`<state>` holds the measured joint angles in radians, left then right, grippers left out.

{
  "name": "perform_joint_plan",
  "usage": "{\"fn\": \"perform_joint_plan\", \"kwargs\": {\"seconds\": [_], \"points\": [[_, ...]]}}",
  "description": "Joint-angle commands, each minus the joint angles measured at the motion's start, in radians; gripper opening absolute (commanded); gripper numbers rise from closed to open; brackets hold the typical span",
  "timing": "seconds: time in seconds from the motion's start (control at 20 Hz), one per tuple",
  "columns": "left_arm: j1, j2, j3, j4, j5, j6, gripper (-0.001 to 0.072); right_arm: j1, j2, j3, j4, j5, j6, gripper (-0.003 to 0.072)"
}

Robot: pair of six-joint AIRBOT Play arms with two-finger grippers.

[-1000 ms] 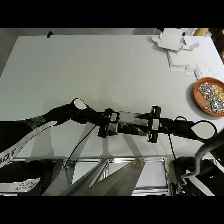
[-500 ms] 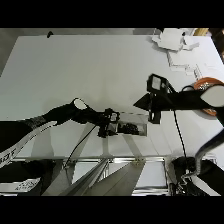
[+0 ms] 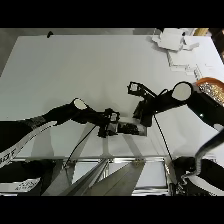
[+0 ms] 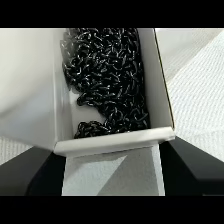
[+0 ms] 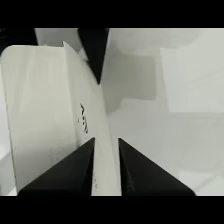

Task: Fold the box and place the chain.

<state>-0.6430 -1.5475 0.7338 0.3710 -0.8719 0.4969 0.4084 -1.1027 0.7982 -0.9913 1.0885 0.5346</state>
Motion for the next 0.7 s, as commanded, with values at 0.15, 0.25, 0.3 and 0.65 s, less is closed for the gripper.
{"fn": "perform_joint_plan", "kwargs": {"seconds": [0.15,0.25,0.3,0.65], "points": [[0.001,0.001,0.001,0.0,0.0,0.0,0.0272,0.075,0.18,-0.139,-0.019,-0.059,0.002,0.0296],[0.001,0.001,0.001,0.0,0.0,0.0,0.0272,0.107,0.187,-0.17,-0.019,-0.088,-0.018,0.0296],[0.0,0.001,0.001,0.0,0.0,0.0,0.0272,0.121,0.186,-0.174,-0.019,-0.088,-0.018,0.0296],[0.001,0.001,0.001,0.0,0.0,0.0,0.0272,0.201,0.187,-0.174,-0.034,-0.084,-0.016,0.0298]]}}
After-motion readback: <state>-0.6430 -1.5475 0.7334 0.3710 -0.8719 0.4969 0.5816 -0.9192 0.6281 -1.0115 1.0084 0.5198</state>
